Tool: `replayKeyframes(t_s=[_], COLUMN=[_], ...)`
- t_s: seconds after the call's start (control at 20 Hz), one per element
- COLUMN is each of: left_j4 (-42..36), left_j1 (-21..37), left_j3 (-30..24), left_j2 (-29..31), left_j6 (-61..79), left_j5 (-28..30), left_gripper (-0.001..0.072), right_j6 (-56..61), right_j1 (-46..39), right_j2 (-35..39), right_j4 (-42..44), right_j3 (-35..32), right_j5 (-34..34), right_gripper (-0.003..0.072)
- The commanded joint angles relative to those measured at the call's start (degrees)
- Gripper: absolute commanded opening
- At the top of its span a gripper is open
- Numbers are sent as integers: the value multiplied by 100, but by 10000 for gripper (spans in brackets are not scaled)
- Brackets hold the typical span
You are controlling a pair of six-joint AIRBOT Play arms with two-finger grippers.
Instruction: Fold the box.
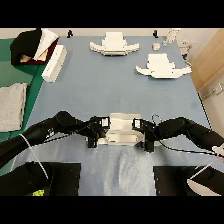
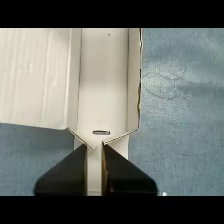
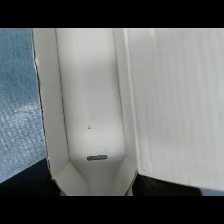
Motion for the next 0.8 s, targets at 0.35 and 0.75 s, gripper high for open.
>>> replayKeyframes(t_s=[0.35,0.75], left_j4=[-599,-1016], left_j1=[-205,-382], left_j3=[63,63], left_j2=[-205,-313], left_j6=[144,291], left_j5=[79,98], left_gripper=[15,15], right_j6=[0,0], right_j1=[4,4], right_j2=[4,4], right_j4=[2,0], right_j3=[2,2], right_j5=[0,0], right_gripper=[509,509])
